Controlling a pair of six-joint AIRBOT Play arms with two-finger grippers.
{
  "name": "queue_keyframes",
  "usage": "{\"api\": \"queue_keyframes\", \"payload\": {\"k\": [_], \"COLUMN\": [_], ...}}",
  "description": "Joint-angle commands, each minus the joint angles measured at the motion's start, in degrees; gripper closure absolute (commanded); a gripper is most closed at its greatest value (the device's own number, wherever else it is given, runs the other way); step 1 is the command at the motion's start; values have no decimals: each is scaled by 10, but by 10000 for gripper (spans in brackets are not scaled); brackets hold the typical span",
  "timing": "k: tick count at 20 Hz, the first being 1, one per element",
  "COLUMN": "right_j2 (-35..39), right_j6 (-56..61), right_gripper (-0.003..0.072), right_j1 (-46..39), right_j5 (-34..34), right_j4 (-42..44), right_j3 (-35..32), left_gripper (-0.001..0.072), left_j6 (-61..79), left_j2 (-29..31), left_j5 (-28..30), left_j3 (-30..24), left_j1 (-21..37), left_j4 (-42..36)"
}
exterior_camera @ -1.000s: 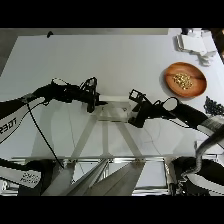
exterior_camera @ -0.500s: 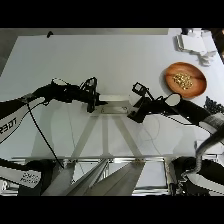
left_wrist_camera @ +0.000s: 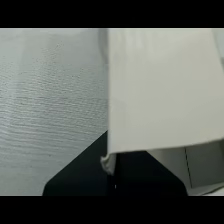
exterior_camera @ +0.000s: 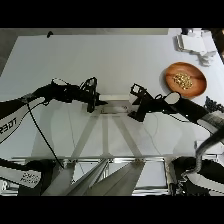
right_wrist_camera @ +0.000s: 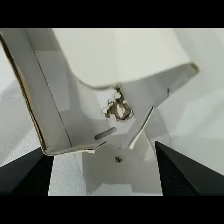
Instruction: Fold the box and place the chain.
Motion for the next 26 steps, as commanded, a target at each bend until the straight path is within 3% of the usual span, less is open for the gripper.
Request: {"api": "queue_keyframes", "payload": {"k": [1,5,11,15,22,26], "right_j2": [-18,-69,-86,-125,-176,-180], "right_j6": [-47,-87,-235,-250,-252,-299], "right_gripper": [-4,21,20,22,24,44], "right_j1": [0,-14,-24,-43,-43,-43], "right_j5": [0,59,119,155,169,171], "right_j4": [2,1,31,57,69,121], "right_j3": [25,65,73,95,105,105], "left_gripper": [700,700,700,700,700,700], "left_j6": [0,0,0,0,0,0], "left_j2": [0,0,0,0,0,0], "left_j5": [0,0,0,0,0,0], "left_j3": [0,0,0,0,0,0], "left_j1": [0,0,0,0,0,0], "left_j4": [0,0,0,0,0,0]}}
